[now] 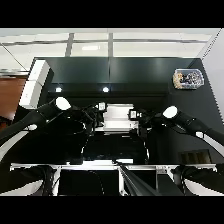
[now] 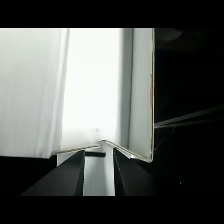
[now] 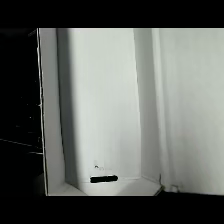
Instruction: Fold the box and place the chain.
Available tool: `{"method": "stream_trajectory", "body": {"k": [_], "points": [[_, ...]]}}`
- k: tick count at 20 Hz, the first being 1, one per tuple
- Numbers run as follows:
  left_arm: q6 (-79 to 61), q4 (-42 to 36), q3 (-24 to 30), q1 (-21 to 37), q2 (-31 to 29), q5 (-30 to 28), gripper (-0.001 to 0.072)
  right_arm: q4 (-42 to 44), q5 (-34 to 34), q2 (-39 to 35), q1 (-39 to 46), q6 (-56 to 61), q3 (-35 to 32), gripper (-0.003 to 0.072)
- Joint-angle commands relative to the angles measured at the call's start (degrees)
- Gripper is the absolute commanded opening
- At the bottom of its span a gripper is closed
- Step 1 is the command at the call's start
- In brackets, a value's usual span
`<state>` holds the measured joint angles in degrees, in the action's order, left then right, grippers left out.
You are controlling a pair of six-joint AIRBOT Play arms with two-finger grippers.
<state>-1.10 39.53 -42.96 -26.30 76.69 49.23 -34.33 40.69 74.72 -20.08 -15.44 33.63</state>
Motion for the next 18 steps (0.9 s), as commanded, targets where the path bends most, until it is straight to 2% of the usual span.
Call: {"method": "stream_trajectory", "body": {"k": [1, 2, 4, 5, 7, 8, 9, 10, 11, 12, 13, 14, 15, 17, 18], "points": [[0.0, -7.61, 0.04, -0.13, 1.51, -0.66, 0.0217, 0.0, 0.0, 0.02, -0.04, 0.0, 0.02, 0.0202], [-0.11, -9.38, 0.04, -0.17, 2.36, -0.61, 0.0217, 0.0, 0.0, 0.02, -0.04, 0.0, 0.02, 0.0203], [-0.24, -8.22, 0.04, -1.05, 3.58, -0.79, 0.0216, 0.0, 0.0, 0.02, -0.04, 0.0, 0.02, 0.0203], [-0.24, -7.72, 0.04, -1.2, 3.8, -0.76, 0.015, 0.0, 0.0, 0.02, -0.04, 0.0, 0.02, 0.0202], [-0.22, -7.56, 0.04, -1.36, 3.8, -0.76, 0.0132, 0.0, 0.0, 0.02, -0.04, 0.0, 0.02, 0.0203], [-0.22, -7.45, 0.04, -1.46, 3.8, -0.76, 0.0167, 0.0, 0.0, 0.02, -0.04, 0.0, 0.02, 0.0203], [-0.22, -7.45, 0.04, -1.55, 3.8, -0.79, 0.0342, 0.0, 0.0, 0.02, -0.04, 0.0, 0.02, 0.0203], [-0.2, -7.41, 0.04, -1.53, 3.8, -0.74, 0.0413, 0.0, 0.0, 0.02, -0.04, 0.0, 0.02, 0.0203], [-0.2, -6.99, 0.02, -1.51, 3.78, -0.79, 0.0302, 0.0, 0.0, 0.02, -0.04, 0.0, 0.02, 0.0202], [-0.15, -6.69, 0.02, -1.53, 3.8, -0.79, 0.0258, 0.0, 0.0, 0.02, -0.04, 0.0, 0.02, 0.0203], [0.15, -6.78, 0.02, -1.53, 3.78, -0.79, 0.0313, 0.0, 0.0, 0.02, -0.04, 0.0, 0.02, 0.0203], [0.33, -6.69, 0.02, -1.53, 3.78, -0.7, 0.0278, 0.0, 0.0, 0.02, -0.04, 0.0, 0.02, 0.0202], [0.83, -5.6, -0.04, -1.51, 3.56, -0.92, 0.0216, 0.0, 0.0, 0.02, -0.04, 0.02, 0.02, 0.0202], [7.91, 0.87, -1.38, -1.05, 2.58, -0.46, 0.0024, 0.0, 0.0, 0.02, -0.04, 0.0, 0.02, 0.0202], [12.5, 4.83, -2.29, -0.46, 1.53, 0.66, 0.0024, 0.0, -0.02, 0.02, -0.04, 0.0, 0.02, 0.0203]]}}
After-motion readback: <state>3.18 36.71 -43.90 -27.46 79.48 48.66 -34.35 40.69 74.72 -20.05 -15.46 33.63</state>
